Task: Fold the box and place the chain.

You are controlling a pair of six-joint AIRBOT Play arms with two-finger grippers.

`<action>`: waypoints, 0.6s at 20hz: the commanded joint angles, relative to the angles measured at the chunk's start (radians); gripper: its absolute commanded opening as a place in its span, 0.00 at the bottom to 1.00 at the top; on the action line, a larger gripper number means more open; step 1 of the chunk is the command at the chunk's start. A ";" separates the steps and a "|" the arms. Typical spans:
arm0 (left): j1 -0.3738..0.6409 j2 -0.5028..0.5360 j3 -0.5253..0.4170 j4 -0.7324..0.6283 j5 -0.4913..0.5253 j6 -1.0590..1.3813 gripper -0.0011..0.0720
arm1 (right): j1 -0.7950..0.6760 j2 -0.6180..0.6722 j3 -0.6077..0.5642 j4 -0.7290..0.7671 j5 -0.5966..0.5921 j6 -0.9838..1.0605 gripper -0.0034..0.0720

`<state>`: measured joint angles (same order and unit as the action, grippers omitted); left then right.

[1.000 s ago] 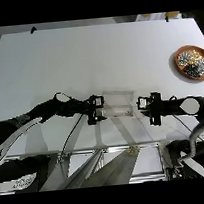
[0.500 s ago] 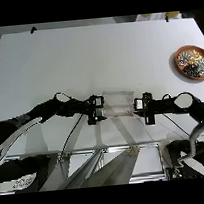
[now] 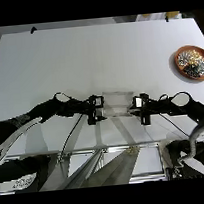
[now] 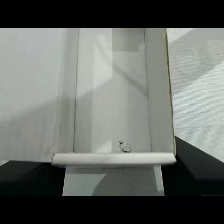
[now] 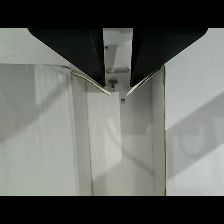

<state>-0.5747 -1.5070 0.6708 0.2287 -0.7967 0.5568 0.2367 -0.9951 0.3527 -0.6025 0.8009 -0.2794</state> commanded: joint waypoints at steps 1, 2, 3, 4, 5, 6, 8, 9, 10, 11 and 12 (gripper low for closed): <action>0.000 0.001 0.001 -0.001 0.000 0.000 0.20 | 0.001 -0.041 -0.002 0.066 -0.010 -0.019 0.42; 0.000 0.001 0.000 0.000 0.000 0.000 0.20 | 0.001 -0.047 -0.003 0.067 -0.010 -0.018 0.44; 0.000 0.001 0.000 -0.001 0.000 0.000 0.20 | 0.001 -0.047 -0.002 0.066 -0.009 -0.018 0.49; 0.000 0.001 0.000 0.000 0.000 0.000 0.20 | 0.001 -0.047 -0.002 0.066 -0.008 -0.017 0.52; 0.000 0.001 0.000 0.000 0.000 0.000 0.20 | 0.001 -0.045 -0.003 0.060 -0.006 -0.006 0.53; 0.000 0.001 0.000 0.000 0.000 0.000 0.20 | 0.000 -0.035 -0.002 0.045 -0.006 0.019 0.57; 0.000 0.001 0.001 -0.001 0.000 0.000 0.20 | 0.000 0.023 -0.002 -0.029 -0.007 0.088 0.62; 0.000 0.001 0.001 -0.001 0.000 0.000 0.20 | 0.000 0.069 -0.002 -0.083 -0.007 0.145 0.62; 0.000 0.001 0.000 0.000 0.000 0.000 0.20 | 0.000 0.126 -0.002 -0.138 -0.007 0.217 0.61; 0.000 0.001 0.000 0.000 0.000 0.000 0.20 | 0.000 0.182 -0.002 -0.184 -0.003 0.280 0.52; 0.000 0.001 0.001 0.000 0.000 0.000 0.20 | 0.000 0.241 0.000 -0.235 0.003 0.347 0.42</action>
